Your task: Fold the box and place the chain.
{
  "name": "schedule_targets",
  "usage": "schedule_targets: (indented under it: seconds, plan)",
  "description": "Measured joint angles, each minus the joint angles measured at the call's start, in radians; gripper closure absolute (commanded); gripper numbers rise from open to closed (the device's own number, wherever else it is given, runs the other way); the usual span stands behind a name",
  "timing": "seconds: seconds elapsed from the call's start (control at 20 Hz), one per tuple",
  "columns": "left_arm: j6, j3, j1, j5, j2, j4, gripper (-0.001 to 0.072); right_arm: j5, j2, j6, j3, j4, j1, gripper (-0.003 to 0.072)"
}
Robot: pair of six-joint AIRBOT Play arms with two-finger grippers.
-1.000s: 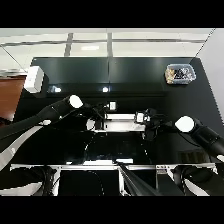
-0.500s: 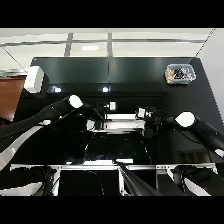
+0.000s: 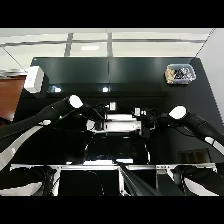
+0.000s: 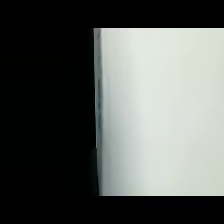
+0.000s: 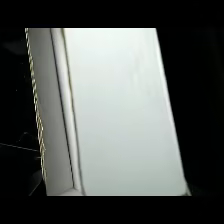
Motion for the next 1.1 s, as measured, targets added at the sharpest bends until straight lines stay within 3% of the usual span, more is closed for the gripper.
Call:
schedule_targets:
  seconds: [1.0, 1.1]
  plan:
    - [0.0, 0.0, 0.0, 0.001, 0.0, 0.0, 0.068, 0.007, -0.092, -0.125, 0.002, 0.015, -0.001, -0.0011]
    - [0.0, 0.0, 0.0, 0.002, 0.0, 0.0, 0.0681, 0.002, -0.099, -0.13, 0.002, 0.02, -0.001, 0.0035]
